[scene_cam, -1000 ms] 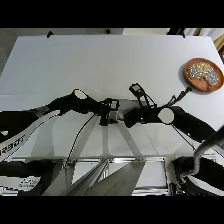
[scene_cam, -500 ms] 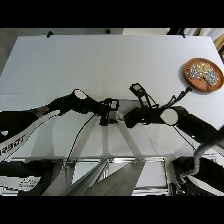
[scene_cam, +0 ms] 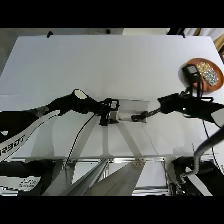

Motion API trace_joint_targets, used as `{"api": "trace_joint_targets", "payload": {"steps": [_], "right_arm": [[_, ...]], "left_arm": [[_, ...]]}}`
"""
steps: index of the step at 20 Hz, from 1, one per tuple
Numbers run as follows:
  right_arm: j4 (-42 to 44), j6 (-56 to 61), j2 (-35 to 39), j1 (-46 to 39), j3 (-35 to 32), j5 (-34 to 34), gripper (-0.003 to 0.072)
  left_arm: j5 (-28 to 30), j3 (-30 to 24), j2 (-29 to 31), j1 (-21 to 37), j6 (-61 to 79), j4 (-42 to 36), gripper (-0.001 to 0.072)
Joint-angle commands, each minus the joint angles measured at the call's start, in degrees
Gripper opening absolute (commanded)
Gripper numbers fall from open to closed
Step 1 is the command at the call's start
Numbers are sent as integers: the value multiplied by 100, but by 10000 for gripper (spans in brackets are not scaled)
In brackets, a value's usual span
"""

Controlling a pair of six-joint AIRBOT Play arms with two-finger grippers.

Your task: Fold the box and place the chain.

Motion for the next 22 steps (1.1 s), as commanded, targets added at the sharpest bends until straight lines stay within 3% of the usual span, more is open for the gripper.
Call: {"api": "trace_joint_targets", "payload": {"steps": [1, 3, 5, 9, 15, 19, 22], "right_arm": [[-520, 52, -553, -1025, 4, -28, 120], [-807, 61, -1320, -1150, 24, -173, 257], [-914, 81, -2085, -1147, 129, -166, 344], [-944, 85, -3049, -1147, 422, -339, 338], [-1130, 129, -3320, -1147, 481, -612, 331], [-1102, 129, -3449, -1147, 481, -636, 213], [-1019, 127, -3519, -1145, 479, -614, 208]], "left_arm": [[2, 7, 2, 2, 0, 2, 140], [2, 7, 2, 2, 0, 0, 140], [0, 7, 2, 2, 0, 2, 140], [0, 7, 2, 2, 0, 2, 140], [2, 7, 2, 2, 0, 2, 140], [2, 7, 2, 2, 0, 2, 140], [2, 7, 2, 2, 0, 2, 140]]}}
